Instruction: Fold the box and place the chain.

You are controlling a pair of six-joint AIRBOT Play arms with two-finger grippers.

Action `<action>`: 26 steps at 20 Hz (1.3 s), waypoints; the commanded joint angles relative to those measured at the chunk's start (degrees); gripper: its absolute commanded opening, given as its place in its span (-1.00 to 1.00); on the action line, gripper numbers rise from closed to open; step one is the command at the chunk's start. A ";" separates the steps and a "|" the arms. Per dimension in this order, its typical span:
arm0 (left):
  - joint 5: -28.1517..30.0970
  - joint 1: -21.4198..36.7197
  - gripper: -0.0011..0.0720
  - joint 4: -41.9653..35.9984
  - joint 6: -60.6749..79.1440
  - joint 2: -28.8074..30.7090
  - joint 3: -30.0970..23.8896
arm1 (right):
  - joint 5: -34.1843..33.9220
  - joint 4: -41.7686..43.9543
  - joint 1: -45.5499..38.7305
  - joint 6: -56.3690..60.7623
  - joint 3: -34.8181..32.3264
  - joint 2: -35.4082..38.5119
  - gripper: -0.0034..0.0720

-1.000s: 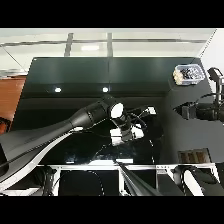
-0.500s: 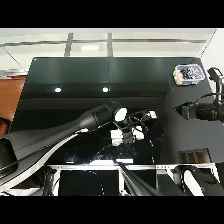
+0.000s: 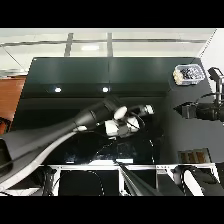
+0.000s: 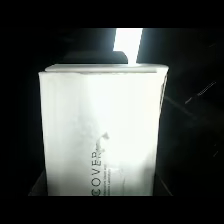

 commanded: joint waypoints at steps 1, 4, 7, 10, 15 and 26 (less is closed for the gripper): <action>-7.19 10.43 -0.22 3.69 -6.97 3.52 1.70 | -0.83 0.04 -0.02 0.02 0.04 0.07 -0.88; -7.85 25.16 -0.22 5.01 -10.71 4.81 1.73 | -0.87 0.04 -0.02 0.04 0.04 0.07 -0.88; -6.10 41.68 -0.22 5.01 -11.87 4.22 2.10 | -0.94 0.09 -0.02 0.07 0.04 0.07 -0.88; -2.93 55.17 -0.22 4.22 -11.82 1.68 6.08 | -1.38 0.26 -0.02 0.07 0.04 0.07 -0.88; 1.42 66.69 -0.22 4.22 -11.39 -11.93 24.94 | -2.23 0.28 -0.02 0.46 0.04 0.07 -0.88; 1.77 67.98 1.00 5.18 -11.67 -27.10 41.13 | -5.77 2.10 0.02 1.11 0.04 0.07 -0.88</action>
